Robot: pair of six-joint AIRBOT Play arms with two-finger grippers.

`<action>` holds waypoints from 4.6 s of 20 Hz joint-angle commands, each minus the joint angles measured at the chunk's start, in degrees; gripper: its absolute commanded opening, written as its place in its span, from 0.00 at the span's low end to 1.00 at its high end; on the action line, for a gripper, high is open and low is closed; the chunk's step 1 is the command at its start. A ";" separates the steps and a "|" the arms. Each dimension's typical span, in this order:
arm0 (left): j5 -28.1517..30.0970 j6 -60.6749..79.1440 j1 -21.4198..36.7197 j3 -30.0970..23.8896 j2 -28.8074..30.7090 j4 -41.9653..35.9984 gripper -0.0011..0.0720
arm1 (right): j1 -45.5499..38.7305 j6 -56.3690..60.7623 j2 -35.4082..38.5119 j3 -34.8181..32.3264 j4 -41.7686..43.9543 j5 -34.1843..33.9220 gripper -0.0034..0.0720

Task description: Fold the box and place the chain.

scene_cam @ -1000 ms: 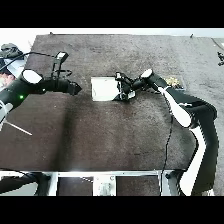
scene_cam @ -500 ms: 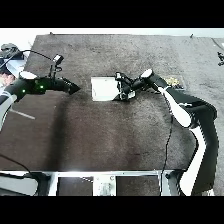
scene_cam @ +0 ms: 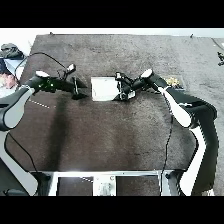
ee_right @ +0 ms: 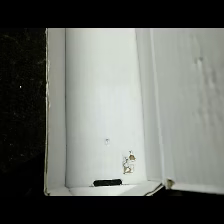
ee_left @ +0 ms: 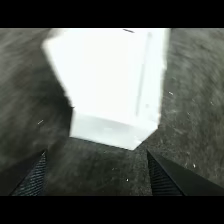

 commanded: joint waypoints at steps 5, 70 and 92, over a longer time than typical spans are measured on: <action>-3.41 14.82 -1.36 1.05 -4.33 -3.91 1.00 | 0.04 0.00 -0.02 0.02 0.00 0.04 0.57; 0.66 14.73 -5.42 4.83 -9.31 -6.71 0.99 | 0.04 0.00 -0.02 0.02 0.00 0.02 0.57; 0.87 15.76 -6.19 4.83 -9.31 -6.19 0.83 | 0.04 0.00 -0.02 0.02 0.02 0.02 0.57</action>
